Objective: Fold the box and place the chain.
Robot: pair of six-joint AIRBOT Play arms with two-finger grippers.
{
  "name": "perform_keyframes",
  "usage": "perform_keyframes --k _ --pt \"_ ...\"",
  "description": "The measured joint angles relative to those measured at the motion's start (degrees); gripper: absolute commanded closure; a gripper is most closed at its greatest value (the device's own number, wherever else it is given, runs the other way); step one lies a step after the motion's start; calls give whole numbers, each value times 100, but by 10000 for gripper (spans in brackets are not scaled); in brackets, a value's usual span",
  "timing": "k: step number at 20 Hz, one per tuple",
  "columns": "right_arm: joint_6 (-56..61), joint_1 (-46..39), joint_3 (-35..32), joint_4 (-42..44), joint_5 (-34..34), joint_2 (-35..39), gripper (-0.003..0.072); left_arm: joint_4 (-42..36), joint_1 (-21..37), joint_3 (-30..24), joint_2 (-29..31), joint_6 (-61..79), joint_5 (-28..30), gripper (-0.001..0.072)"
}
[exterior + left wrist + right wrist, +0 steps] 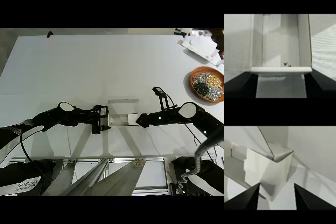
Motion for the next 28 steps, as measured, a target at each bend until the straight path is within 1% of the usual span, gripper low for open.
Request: perform_keyframes --k 3,7,12,14,16,19,22,24,25,26,28 --pt "490 286 90 -251 -289 -33 201 0 0 0 0 0 -2 253" --pt "1062 662 195 -407 -496 -199 201 0 0 0 0 0 -2 253" --pt "1899 1060 629 -911 -525 -433 202 -4 0 0 0 -15 -2 253" --pt "2210 1139 708 -1056 -529 -472 203 -4 0 0 0 -15 0 253" --pt "2564 1279 756 -1233 -590 -516 233 -4 2 0 0 -15 2 253" --pt "2997 1486 793 -1486 -625 -629 233 2 2 0 2 0 2 253" --pt "3331 1591 935 -1784 -455 -802 251 2 2 0 2 2 2 253" --pt "3565 1624 1130 -2149 -201 -929 273 7 2 0 0 4 2 253" --pt "3654 1633 1244 -2356 -13 -997 272 4 0 0 0 7 4 253" --pt "3722 1641 1377 -2581 125 -1075 267 4 0 0 0 4 2 253" --pt "3827 1670 1613 -2868 393 -1252 219 4 0 0 0 4 2 253"
